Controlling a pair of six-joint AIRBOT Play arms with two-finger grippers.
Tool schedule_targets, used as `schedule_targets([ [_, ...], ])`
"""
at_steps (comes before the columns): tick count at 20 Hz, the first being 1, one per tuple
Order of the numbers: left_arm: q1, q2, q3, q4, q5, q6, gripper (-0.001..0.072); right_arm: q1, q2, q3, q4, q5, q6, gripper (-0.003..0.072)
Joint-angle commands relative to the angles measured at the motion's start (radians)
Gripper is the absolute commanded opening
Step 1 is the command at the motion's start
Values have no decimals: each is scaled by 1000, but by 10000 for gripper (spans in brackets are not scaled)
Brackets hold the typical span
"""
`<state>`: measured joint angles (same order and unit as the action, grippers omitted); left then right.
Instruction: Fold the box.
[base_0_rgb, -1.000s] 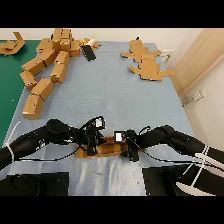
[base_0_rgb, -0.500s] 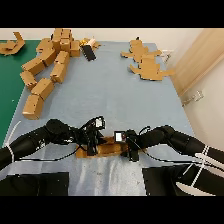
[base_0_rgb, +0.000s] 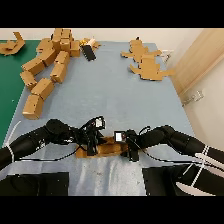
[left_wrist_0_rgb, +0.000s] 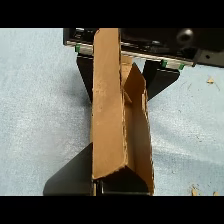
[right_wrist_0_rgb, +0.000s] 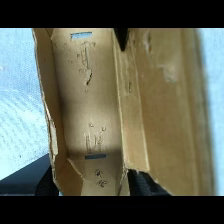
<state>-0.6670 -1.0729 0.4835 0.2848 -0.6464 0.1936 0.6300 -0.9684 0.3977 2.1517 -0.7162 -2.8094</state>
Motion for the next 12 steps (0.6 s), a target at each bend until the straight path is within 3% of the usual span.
schedule_targets([
  [1, 0, 0, 0, 0, 0, 0, 13, 0, -1, 0, 0, 0, 0, 464],
  [12, 0, 0, 0, 0, 16, 0, 13, 0, -1, 0, 0, 0, 0, 465],
])
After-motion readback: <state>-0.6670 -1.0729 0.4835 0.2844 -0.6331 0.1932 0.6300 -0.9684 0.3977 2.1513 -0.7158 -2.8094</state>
